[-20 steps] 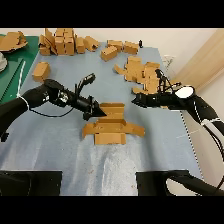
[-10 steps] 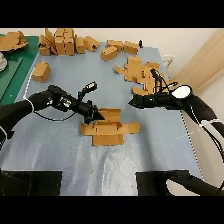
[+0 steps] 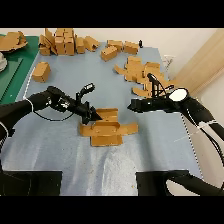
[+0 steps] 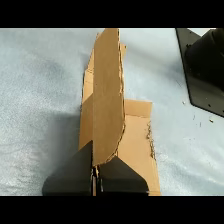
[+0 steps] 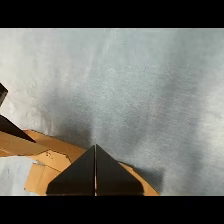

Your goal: Fold the box.

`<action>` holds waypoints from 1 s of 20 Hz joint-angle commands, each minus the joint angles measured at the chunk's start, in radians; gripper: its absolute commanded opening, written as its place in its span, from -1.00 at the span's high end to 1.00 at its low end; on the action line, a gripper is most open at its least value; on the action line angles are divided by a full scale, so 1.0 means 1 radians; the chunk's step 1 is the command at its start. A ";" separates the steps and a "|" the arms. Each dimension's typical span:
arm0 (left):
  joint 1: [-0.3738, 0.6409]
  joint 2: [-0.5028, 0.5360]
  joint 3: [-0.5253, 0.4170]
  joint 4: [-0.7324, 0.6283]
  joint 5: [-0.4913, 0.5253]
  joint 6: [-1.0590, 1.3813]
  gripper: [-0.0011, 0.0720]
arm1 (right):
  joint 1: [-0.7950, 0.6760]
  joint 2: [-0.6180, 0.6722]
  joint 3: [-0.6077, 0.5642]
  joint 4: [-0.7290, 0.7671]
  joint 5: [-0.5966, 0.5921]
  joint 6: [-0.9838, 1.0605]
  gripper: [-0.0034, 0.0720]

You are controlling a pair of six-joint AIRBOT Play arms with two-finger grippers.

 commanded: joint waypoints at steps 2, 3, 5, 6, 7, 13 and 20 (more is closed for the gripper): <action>0.003 -0.003 -0.001 0.005 -0.005 -0.003 0.94 | 0.002 0.001 -0.009 0.001 0.000 0.000 0.91; 0.003 -0.003 -0.001 0.005 -0.005 -0.003 0.94 | 0.003 0.001 -0.009 0.001 0.000 0.000 0.91; 0.003 -0.003 0.000 0.010 -0.005 -0.002 0.94 | 0.003 0.006 -0.010 -0.006 -0.006 -0.004 0.91; 0.003 -0.003 0.000 0.028 -0.006 0.008 0.94 | 0.004 0.013 -0.009 -0.007 -0.013 -0.017 0.91; 0.002 -0.003 0.000 0.048 -0.012 0.025 0.94 | 0.009 0.025 -0.010 -0.016 -0.023 -0.025 0.91; 0.002 -0.003 0.003 0.068 -0.051 0.084 0.94 | 0.050 0.061 -0.011 -0.124 -0.021 0.000 0.91; 0.004 -0.003 0.009 0.070 -0.041 0.099 0.94 | 0.153 0.079 -0.013 -0.277 -0.038 0.064 0.91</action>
